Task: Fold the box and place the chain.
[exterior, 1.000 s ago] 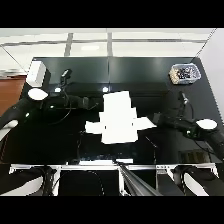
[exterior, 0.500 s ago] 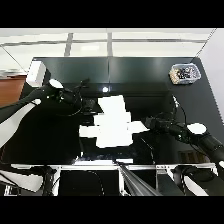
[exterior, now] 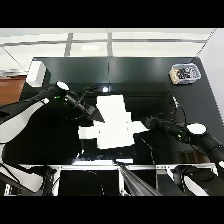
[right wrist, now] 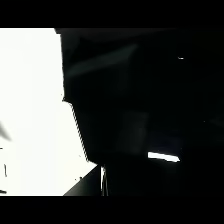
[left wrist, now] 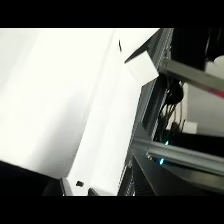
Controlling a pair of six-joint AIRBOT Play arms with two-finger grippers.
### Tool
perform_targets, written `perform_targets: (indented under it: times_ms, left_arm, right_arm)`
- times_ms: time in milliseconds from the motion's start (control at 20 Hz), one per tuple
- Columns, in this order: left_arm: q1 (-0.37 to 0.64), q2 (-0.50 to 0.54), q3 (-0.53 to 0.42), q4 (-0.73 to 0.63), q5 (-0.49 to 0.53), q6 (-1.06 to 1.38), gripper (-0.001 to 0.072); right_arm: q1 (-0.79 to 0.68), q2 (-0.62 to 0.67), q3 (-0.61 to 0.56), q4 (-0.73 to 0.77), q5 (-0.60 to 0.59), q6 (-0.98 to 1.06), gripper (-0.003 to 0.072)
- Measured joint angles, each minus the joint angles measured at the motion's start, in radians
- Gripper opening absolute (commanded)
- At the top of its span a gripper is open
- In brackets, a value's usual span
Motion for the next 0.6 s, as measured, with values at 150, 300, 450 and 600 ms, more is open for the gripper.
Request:
perform_targets:
  times_ms: [150,300,450,600]
  left_arm:
    - [-0.013,-0.024,0.035,0.024,-0.016,0.016,0.0270]
    - [-0.019,-0.064,0.077,0.033,-0.055,0.014,0.0141]
    - [-0.017,-0.084,0.097,0.038,-0.075,0.014,0.0030]
    - [-0.012,-0.089,0.104,0.042,-0.085,0.013,0.0027]
  right_arm:
    - [0.001,0.000,0.000,0.000,-0.004,0.000,0.0022]
    - [0.000,0.000,0.000,0.000,-0.008,0.000,0.0021]
    - [0.001,0.000,0.000,-0.002,-0.009,0.001,0.0277]
    - [-0.004,0.001,0.005,-0.014,-0.010,0.000,0.0561]
